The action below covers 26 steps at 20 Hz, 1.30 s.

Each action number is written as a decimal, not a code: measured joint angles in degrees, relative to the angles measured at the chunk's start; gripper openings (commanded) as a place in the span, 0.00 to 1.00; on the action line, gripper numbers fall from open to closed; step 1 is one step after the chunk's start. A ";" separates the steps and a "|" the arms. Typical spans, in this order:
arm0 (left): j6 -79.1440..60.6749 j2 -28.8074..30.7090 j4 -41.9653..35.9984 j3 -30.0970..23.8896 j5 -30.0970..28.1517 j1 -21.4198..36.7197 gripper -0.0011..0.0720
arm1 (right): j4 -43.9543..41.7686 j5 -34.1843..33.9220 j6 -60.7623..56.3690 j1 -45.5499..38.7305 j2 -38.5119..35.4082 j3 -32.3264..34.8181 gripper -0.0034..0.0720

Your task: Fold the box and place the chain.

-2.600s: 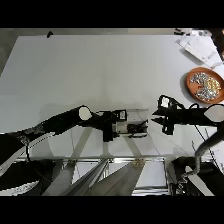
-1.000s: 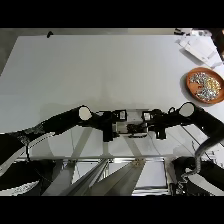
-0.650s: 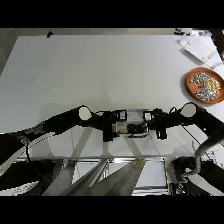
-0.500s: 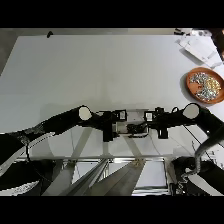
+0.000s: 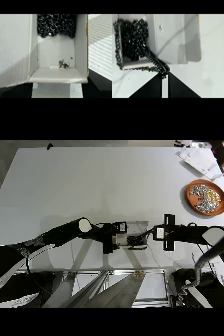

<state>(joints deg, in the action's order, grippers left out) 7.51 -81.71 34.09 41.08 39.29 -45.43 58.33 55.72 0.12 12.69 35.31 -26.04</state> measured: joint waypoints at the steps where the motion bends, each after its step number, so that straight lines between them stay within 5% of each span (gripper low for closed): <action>1: 0.02 0.00 0.00 0.00 0.00 0.00 0.39 | -1.11 -0.07 -0.13 1.18 -1.60 0.00 0.07; 11: 0.00 0.00 0.00 0.00 0.00 0.00 0.39 | -12.61 -7.48 -0.35 14.78 -4.66 -1.57 0.07; 21: 0.26 0.00 -0.15 0.00 -0.07 -0.02 0.39 | -23.28 -10.01 -2.95 16.52 2.89 -2.16 0.07; 26: -0.07 0.00 0.02 0.00 -0.04 -0.02 0.39 | -21.59 -9.92 -11.06 16.55 8.94 -2.23 0.07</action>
